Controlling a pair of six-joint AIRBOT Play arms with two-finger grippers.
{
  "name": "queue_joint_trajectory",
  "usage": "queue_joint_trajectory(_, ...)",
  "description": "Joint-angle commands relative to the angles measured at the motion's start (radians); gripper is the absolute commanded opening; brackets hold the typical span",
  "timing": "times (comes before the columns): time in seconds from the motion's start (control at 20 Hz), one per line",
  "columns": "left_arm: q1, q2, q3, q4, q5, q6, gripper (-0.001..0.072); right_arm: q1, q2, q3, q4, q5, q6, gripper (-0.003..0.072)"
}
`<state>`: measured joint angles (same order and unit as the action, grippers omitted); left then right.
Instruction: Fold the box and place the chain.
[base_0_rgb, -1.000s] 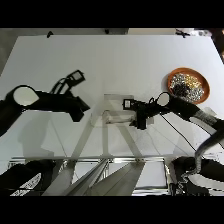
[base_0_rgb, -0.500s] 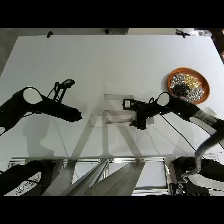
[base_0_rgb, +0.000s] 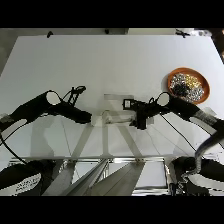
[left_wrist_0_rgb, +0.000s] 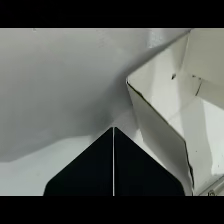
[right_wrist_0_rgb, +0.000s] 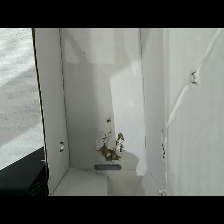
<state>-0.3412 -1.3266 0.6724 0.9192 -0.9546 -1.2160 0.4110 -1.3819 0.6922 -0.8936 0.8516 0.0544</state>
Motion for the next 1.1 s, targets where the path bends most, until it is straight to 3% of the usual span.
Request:
queue_joint_trajectory(0.0, -0.021, -0.032, 0.0, -0.029, 0.049, 0.005, 0.0001, 0.0, 0.0, 0.0, 0.0, 0.0, 0.0, 0.0414)
queue_joint_trajectory(0.4, -0.022, -0.037, 0.0, -0.232, 0.01, 0.186, 0.0005, 0.0, 0.0, 0.0, 0.0, 0.0, 0.0, 0.0414)
queue_joint_trajectory(0.7, -0.022, -0.035, 0.0, -0.261, -0.011, 0.206, 0.0019, 0.0, 0.0, 0.0, 0.0, 0.0, 0.0, 0.0414)
queue_joint_trajectory(0.85, -0.022, -0.027, 0.001, -0.265, -0.011, 0.206, 0.0163, 0.0, 0.0, 0.0, 0.0, 0.0, 0.0, 0.0414)
queue_joint_trajectory(1.05, -0.023, 0.0, 0.002, -0.334, -0.009, 0.264, 0.0227, 0.0, 0.0, 0.0, 0.0, 0.0, 0.0, 0.0414)
